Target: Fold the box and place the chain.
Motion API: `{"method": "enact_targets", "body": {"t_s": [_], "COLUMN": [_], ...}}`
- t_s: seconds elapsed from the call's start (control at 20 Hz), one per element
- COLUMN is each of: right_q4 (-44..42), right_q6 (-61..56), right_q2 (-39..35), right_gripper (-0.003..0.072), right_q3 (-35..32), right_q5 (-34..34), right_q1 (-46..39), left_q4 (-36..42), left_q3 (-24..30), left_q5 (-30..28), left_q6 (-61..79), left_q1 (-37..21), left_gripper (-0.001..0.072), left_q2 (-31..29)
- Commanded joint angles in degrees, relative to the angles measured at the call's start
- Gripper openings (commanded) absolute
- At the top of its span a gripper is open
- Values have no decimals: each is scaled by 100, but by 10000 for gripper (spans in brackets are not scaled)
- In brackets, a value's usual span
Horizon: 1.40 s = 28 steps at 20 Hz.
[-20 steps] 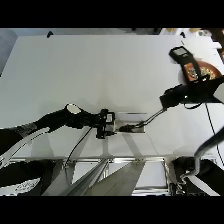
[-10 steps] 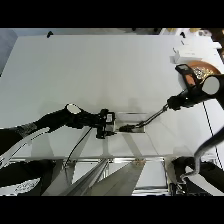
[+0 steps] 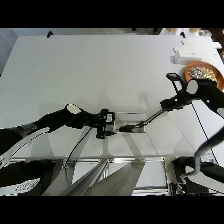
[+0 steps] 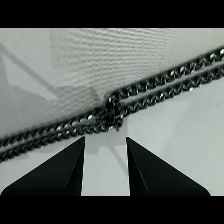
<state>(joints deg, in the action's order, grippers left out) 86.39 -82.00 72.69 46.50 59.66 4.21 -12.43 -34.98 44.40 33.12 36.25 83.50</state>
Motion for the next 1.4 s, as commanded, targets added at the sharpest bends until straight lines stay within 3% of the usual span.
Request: {"method": "enact_targets", "body": {"t_s": [0.0, 0.1, 0.5, 0.6, 0.8, 0.95, 1.35], "right_q4": [-9, 0, -2, -4, -72, -466, -2061], "right_q6": [4, 7, 7, 7, 299, 358, 592], "right_q2": [275, 323, 409, 461, 229, -494, -3440], "right_gripper": [215, 104, 95, 14, 14, 14, 14], "right_q3": [-7, -7, -7, -7, -2, -2, -2], "right_q5": [-223, -219, -348, -278, 273, 643, 1641], "right_q1": [-4, -4, -4, -4, -4, -4, -4], "left_q4": [-2, -2, -2, -2, -2, -2, -2], "left_q3": [-2, -2, -2, -2, -2, -2, -2], "left_q5": [-2, -2, -2, -2, -2, -2, -2], "left_q6": [2, 0, 2, 2, 2, 0, 2], "left_q1": [4, 4, 4, 4, 4, 4, 4], "left_gripper": [208, 208, 208, 208, 208, 208, 208], "left_q2": [-2, -2, -2, -2, -2, -2, -2]}}
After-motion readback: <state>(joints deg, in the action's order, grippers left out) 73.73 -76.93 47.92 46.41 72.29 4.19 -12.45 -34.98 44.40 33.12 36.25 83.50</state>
